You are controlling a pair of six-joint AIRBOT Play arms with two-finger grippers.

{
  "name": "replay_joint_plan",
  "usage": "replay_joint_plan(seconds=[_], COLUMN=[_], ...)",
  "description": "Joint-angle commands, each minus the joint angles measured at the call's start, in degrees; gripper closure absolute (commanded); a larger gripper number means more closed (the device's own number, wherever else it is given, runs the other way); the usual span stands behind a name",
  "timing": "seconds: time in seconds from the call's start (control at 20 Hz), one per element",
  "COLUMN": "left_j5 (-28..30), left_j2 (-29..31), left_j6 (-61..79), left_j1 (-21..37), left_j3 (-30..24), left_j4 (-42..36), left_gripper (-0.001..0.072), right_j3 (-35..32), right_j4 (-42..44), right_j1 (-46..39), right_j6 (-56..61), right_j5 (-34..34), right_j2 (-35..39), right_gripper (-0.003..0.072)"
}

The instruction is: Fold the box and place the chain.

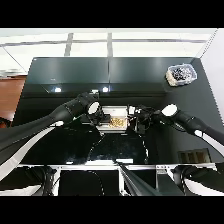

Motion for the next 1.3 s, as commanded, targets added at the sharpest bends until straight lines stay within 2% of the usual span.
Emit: replay_joint_plan(seconds=[0.0, 0.1, 0.15, 0.2, 0.3, 0.35, 0.4, 0.55, 0.7, 0.85, 0.95, 1.05, 1.25], left_j5=[0.1, 0.1, 0.1, 0.1, 0.1, 0.1, 0.1, 0.0, 0.0, 0.0, 0.0, 0.0, 0.0], left_j2=[0.0, 0.0, 0.0, 0.0, 0.0, 0.0, 0.0, 0.0, 0.0, 0.0, 0.0, 0.0, 0.0], left_j6=[0.0, 0.0, 0.0, 0.0, 0.0, 0.0, 0.0, 0.0, 0.0, 0.0, 0.0, 0.0, 0.0], left_j1=[0.0, 0.0, 0.0, 0.0, 0.0, 0.0, 0.0, 0.0, 0.0, 0.0, 0.0, 0.0, 0.0], left_j3=[0.0, 0.0, 0.0, 0.0, 0.0, 0.0, 0.0, 0.0, 0.0, 0.0, 0.0, 0.0, 0.0], left_j4=[0.0, 0.0, 0.0, 0.0, 0.0, 0.0, 0.0, 0.0, 0.0, 0.0, 0.0, 0.0, 0.0], left_gripper=[0.0679, 0.0679, 0.0679, 0.0679, 0.0679, 0.0678, 0.0679, 0.0679, 0.0679, 0.0679, 0.0679, 0.0679, 0.0679], right_j3=[1.0, 1.0, 1.0, 1.0, 1.0, 1.0, 1.0, 1.0, 1.0, 1.0, 1.0, 1.0, 2.8], right_j4=[1.2, 1.0, 0.8, 0.3, -0.1, -0.7, -1.9, -6.6, -14.5, -17.7, -16.0, -12.3, 2.9], right_j1=[0.1, 0.1, 0.1, 0.1, 0.1, 0.1, 0.1, 0.1, 0.0, 0.0, 0.0, 0.0, 0.0], right_j6=[-1.6, 0.4, 1.2, 2.1, 3.6, 4.8, 6.6, 17.0, 33.0, 39.8, 41.2, 43.7, 44.2], right_j5=[-0.1, -1.0, -1.0, -1.2, -1.4, -1.4, -1.4, -1.4, -0.4, 6.4, 12.1, 14.9, 15.9], right_j2=[-1.8, -1.8, -1.7, -1.7, -1.7, -1.7, -1.7, -0.7, 4.3, 12.6, 18.5, 23.3, 27.5], right_gripper=[-0.0017, -0.0006, 0.0169, 0.0261, 0.0337, 0.0617, 0.0666, 0.0666, 0.0667, 0.0667, 0.0667, 0.0667, 0.0667])
